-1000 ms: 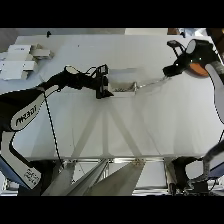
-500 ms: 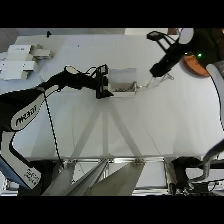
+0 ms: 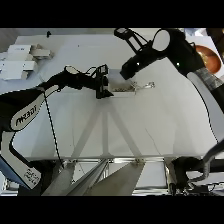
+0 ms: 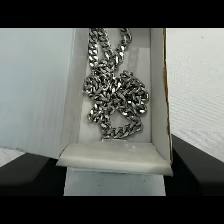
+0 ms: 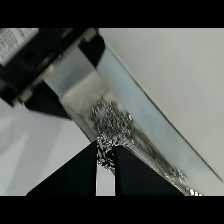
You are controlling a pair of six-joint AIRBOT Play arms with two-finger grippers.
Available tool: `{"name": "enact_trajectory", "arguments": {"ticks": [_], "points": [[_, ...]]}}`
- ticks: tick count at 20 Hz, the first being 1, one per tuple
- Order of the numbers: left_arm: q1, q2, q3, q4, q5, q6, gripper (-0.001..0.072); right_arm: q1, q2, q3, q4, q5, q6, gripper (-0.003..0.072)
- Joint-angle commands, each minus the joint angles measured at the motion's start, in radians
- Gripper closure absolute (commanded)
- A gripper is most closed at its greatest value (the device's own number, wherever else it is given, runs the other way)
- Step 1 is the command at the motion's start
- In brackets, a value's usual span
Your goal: Fold the box and place the chain.
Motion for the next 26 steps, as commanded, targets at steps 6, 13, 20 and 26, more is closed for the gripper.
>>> {"name": "enact_trajectory", "arguments": {"ticks": [6, 13, 20, 26], "points": [[0.000, -0.001, 0.001, 0.000, 0.000, 0.000, 0.0314, 0.059, -0.055, 0.001, 0.196, -0.119, -0.151, 0.0674], [0.000, -0.001, 0.001, 0.000, 0.000, 0.000, 0.0314, 0.058, -0.083, 0.001, 0.142, -0.119, -0.155, 0.0673], [0.000, -0.001, 0.001, 0.000, 0.000, 0.000, 0.0314, 0.005, -0.066, 0.001, 0.068, -0.061, -0.138, 0.0674], [0.000, -0.001, 0.001, 0.000, 0.000, 0.000, 0.0314, -0.005, -0.127, 0.001, 0.056, -0.072, -0.125, 0.0673]]}}
